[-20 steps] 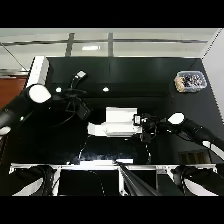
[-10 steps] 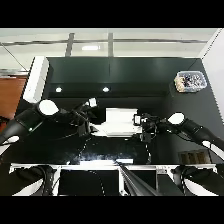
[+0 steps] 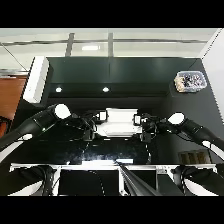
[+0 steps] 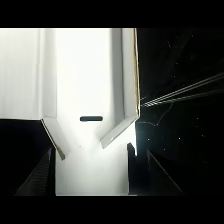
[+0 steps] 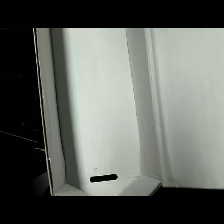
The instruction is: Fold the box and place the chain.
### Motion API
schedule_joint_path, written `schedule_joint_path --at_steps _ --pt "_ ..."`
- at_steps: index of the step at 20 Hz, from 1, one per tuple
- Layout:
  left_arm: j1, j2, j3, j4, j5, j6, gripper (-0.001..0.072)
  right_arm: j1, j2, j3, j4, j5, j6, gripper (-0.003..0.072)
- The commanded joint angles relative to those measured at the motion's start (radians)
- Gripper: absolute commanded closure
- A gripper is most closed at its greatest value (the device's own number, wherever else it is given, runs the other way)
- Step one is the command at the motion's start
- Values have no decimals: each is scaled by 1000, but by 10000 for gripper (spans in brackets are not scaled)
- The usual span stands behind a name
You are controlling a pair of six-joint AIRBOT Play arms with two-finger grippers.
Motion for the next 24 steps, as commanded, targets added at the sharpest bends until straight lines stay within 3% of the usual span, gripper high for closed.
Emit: schedule_joint_path --at_steps 1,3,6,12,17,22,24 --pt "-26 -8 1 -2 51 9 203 1 0 0 0 1 0 271" --pt "-39 -8 1 -2 50 10 375 1 0 0 0 1 0 272" --pt "-63 -8 1 -14 55 5 378 1 0 0 0 1 0 272" --pt "-81 -8 1 -27 163 -37 378 1 0 0 0 1 0 271" --pt "-86 -8 1 -32 158 -42 378 1 0 0 0 1 0 272" --pt "-86 -26 1 -158 148 -71 379 1 0 0 0 0 0 271" --pt "-86 -34 1 -210 134 -71 492 1 0 0 0 0 0 272"
